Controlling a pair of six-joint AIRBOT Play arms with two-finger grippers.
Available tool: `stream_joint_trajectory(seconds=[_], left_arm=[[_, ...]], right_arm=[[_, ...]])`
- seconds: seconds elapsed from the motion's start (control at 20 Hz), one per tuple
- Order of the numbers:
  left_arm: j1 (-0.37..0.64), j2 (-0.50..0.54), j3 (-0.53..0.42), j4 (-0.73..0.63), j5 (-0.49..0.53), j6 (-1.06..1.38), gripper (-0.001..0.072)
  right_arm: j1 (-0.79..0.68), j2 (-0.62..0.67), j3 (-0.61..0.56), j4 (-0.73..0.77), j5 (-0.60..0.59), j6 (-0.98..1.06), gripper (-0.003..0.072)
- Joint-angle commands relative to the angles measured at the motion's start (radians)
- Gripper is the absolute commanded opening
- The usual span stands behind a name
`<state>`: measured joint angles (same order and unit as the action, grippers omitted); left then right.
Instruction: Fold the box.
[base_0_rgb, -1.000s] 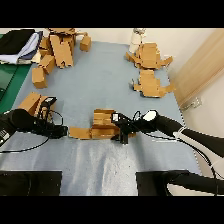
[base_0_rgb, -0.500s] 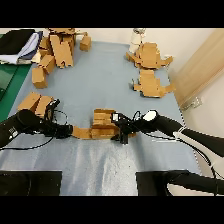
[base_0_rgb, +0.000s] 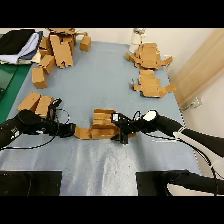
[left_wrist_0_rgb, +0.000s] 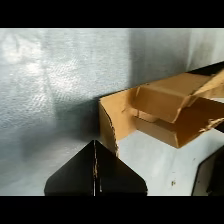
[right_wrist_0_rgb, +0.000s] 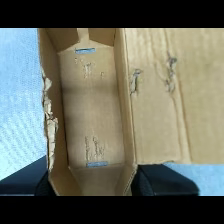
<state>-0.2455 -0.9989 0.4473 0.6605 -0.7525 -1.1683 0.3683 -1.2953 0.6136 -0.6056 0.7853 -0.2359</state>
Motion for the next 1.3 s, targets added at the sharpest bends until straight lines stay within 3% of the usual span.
stream_joint_trajectory(seconds=[0.0,0.15,0.5,0.85,1.1,1.25], left_arm=[[0.000,-0.005,-0.026,-0.100,-0.009,0.060,0.0009],[0.000,-0.005,-0.060,-0.170,-0.010,0.111,0.0009],[-0.005,-0.012,-0.066,-0.189,0.013,0.126,0.0009],[-0.066,-0.042,-0.066,-0.355,0.027,0.235,0.0009],[-0.064,-0.040,-0.064,-0.329,0.017,0.231,0.0009],[-0.056,-0.018,-0.064,-0.200,0.028,0.129,0.0008]], right_arm=[[0.000,0.000,0.000,0.000,0.000,0.000,0.0501],[0.000,0.000,0.000,0.000,0.000,0.000,0.0501],[0.000,0.000,0.000,0.000,0.000,0.000,0.0500],[0.000,0.000,0.000,0.000,0.000,0.000,0.0500],[0.000,0.000,0.000,0.000,0.000,0.000,0.0501],[0.000,0.000,0.000,0.000,0.000,0.000,0.0500]])
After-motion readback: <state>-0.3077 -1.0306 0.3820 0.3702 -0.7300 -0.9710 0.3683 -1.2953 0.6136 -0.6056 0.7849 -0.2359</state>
